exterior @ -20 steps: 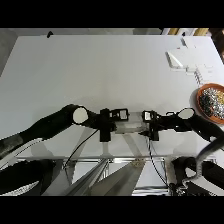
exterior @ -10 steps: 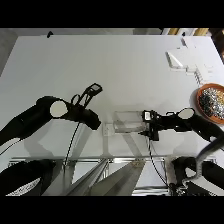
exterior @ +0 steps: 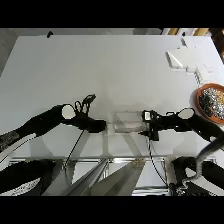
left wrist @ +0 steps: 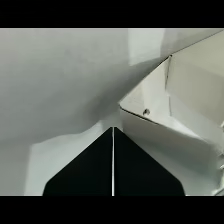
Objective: Fold the box and place the chain.
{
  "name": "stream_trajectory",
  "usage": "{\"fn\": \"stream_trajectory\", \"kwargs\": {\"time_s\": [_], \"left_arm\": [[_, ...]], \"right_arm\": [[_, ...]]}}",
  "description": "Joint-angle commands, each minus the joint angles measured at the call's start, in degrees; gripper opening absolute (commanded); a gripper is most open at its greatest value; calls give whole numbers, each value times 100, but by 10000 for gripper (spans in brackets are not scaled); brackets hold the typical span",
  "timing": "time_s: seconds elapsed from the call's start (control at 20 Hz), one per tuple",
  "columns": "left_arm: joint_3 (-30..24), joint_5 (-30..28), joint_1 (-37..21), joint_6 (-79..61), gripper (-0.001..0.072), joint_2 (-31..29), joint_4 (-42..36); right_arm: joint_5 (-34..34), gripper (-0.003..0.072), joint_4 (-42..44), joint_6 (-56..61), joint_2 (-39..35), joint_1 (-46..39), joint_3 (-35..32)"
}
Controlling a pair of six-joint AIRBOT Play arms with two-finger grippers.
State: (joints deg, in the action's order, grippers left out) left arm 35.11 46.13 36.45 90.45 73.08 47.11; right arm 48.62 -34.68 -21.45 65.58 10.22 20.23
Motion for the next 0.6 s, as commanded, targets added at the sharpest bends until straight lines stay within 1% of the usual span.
{"fn": "stream_trajectory", "kwargs": {"time_s": [0.0, 0.2, 0.3, 0.35, 0.45, 0.5, 0.55], "left_arm": [[-11, -175, 162, -293, 7, 24, -616], [-11, -273, 184, -284, 7, -496, -645], [-9, -354, 238, -282, 12, -656, -662], [-9, -396, 280, -280, 52, -684, -695], [-7, -461, 376, -280, 168, -680, -791], [2, -483, 420, -282, 176, -680, -791], [24, -509, 461, -280, 208, -680, -791]], "right_arm": [[4, 397, 0, -2, -4, 2, 7], [4, 397, 0, -2, -4, 2, 7], [4, 397, 0, -4, -4, 2, 7], [4, 397, 0, -2, -4, 2, 7], [2, 397, 0, -2, -4, 2, 7], [2, 397, 0, -2, -4, 2, 7], [4, 397, 0, -2, -4, 2, 7]]}}
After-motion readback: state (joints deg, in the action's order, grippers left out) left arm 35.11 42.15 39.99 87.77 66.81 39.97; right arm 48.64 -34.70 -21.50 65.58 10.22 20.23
